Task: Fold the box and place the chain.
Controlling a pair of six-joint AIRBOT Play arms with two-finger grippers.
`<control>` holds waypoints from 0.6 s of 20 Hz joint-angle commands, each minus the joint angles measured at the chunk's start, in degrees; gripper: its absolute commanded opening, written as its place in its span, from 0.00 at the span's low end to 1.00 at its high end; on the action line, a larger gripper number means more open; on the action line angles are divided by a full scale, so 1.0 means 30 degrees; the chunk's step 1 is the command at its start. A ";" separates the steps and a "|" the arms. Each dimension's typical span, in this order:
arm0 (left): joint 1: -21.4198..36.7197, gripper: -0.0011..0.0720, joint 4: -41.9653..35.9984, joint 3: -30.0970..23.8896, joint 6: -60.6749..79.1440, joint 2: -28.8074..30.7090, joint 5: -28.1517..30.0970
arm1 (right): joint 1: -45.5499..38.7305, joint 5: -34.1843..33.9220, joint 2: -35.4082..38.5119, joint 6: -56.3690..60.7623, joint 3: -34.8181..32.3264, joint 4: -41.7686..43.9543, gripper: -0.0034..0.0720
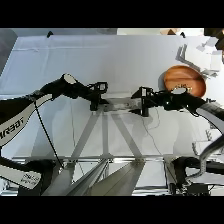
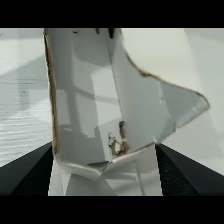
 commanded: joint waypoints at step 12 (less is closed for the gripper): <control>0.0000 0.03 0.0000 -0.0007 0.0000 -0.0007 -0.0007 | 0.1435 0.0022 -0.1450 -0.0022 0.0350 -0.1239 0.94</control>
